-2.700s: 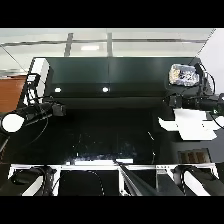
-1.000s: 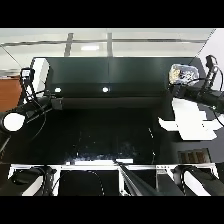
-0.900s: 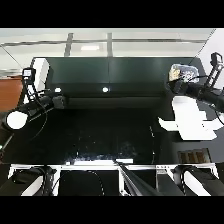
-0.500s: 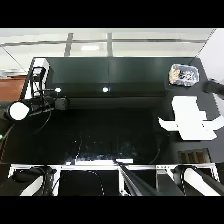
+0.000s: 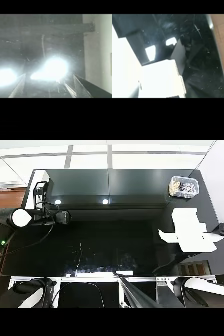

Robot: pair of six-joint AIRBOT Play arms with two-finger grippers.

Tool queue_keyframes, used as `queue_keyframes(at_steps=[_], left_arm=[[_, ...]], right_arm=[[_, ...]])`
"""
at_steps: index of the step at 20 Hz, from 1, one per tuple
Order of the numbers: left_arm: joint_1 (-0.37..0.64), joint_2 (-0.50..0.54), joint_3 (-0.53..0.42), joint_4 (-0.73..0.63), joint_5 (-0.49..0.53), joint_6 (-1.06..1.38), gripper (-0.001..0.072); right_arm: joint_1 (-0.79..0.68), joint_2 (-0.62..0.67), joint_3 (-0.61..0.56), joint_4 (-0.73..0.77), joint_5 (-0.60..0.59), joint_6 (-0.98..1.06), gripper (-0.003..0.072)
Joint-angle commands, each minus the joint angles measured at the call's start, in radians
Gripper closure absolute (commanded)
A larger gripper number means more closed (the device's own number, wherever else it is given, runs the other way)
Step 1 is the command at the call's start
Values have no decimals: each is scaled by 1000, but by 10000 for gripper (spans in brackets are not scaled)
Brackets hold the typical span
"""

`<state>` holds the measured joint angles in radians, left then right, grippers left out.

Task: Fold the box and place the chain.

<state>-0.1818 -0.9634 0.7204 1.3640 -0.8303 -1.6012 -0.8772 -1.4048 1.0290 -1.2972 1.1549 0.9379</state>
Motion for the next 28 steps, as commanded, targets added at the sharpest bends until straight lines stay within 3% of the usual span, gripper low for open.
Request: queue_keyframes(at_steps=[1,3,5,9,12,17,21,23,28], left_arm=[[-1,-15,2,-23,-21,-3,2],[-1,-15,2,-23,-21,-3,2],[-1,-15,2,-23,-21,-3,2],[-1,-15,2,-24,-20,-3,2],[-1,-16,2,-40,-12,-3,2],[-11,-16,2,-154,56,17,2],[-71,-34,2,-429,111,294,5],[-91,-87,9,-583,150,382,9],[-79,-406,183,-807,-47,586,16]], right_arm=[[42,-34,26,-58,-23,-90,405],[58,-33,63,-57,2,-90,639],[61,-25,84,-38,65,-90,673],[65,30,65,151,162,-89,671],[121,164,-40,333,98,-93,671],[328,458,-396,695,-86,-135,671],[624,678,-680,935,-378,-142,672],[761,683,-729,949,-450,-137,672],[956,683,-748,946,-556,-124,672]])
